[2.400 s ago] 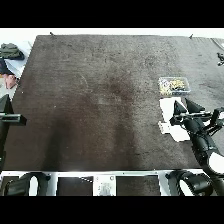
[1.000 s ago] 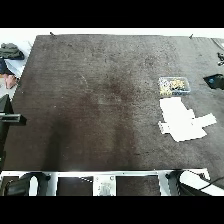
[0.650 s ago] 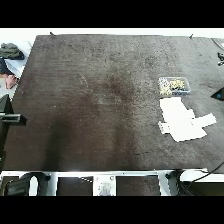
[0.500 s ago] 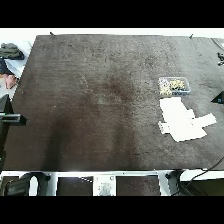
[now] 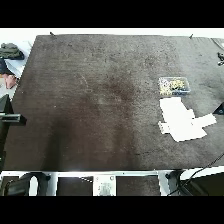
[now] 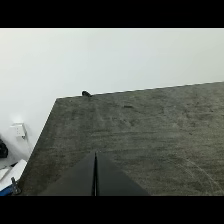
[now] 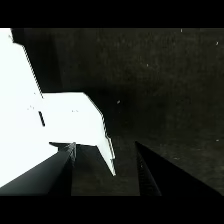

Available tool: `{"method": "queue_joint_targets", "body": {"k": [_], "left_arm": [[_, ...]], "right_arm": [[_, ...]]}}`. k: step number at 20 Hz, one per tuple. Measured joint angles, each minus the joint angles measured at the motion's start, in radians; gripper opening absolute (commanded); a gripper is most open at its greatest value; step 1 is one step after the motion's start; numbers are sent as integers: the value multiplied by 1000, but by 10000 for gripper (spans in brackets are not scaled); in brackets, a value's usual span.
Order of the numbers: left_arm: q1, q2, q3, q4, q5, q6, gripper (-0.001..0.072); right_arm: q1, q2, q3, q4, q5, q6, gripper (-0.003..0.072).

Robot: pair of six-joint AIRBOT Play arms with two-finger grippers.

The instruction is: Fold the box and place the chain.

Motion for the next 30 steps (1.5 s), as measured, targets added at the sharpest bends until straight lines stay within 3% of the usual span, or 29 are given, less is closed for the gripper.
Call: {"method": "queue_joint_targets", "body": {"k": [4,6,11,12,13,16,20,23,27,30], "left_arm": [[0,0,0,0,0,0,14],[0,0,0,0,0,0,14],[0,0,0,0,0,0,14],[0,0,0,0,0,0,14],[0,0,0,0,0,0,14],[0,0,0,0,0,0,14],[0,0,0,0,0,0,14],[0,0,0,0,0,0,14],[0,0,0,0,0,0,14],[0,0,0,0,2,2,14]], "right_arm": [[-18,-66,-3,62,58,-16,434],[-22,-98,-3,80,86,-26,375],[-24,-162,-4,116,137,-47,371],[-25,-173,-5,126,147,-53,239],[-25,-183,-5,138,154,-60,163],[-25,-201,-5,178,196,-119,-3],[-27,-192,-45,232,227,-167,-5],[-26,-138,-170,330,235,-191,-5],[18,-16,-470,582,222,-313,-5],[136,71,-705,793,153,-418,-6]]}}
